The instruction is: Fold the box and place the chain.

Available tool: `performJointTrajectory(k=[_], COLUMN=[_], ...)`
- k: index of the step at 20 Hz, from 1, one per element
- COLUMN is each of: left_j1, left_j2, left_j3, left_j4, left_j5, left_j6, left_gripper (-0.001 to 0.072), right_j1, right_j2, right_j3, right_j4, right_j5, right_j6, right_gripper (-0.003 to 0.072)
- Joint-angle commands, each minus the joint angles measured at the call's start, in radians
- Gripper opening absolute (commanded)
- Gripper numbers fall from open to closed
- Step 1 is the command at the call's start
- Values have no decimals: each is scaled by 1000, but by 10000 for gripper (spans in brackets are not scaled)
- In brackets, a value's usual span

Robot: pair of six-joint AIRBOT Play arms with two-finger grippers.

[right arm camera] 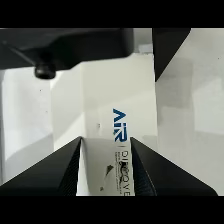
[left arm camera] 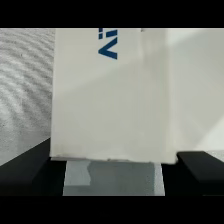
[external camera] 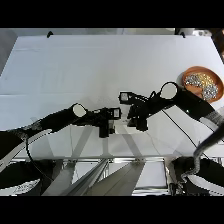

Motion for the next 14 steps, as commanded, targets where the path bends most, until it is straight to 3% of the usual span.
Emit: performJointTrajectory(k=[1, 3, 5, 14], left_j1=[0, 0, 0, 0], left_j2=[0, 0, 0, 0], left_j3=[0, 0, 0, 0], left_j4=[0, 0, 0, 0], left_j5=[0, 0, 0, 0], left_j6=[0, 0, 0, 0], left_gripper=[133, 133, 134, 133], right_j1=[1, 14, 35, 77], right_j2=[4, 16, 32, 36], right_j3=[-6, -6, -6, -15], right_j4=[15, 9, 1, -122], right_j5=[-1, -1, -12, -111], right_j6=[0, -1, -7, 80], right_gripper=[353, 354, 414, 401])
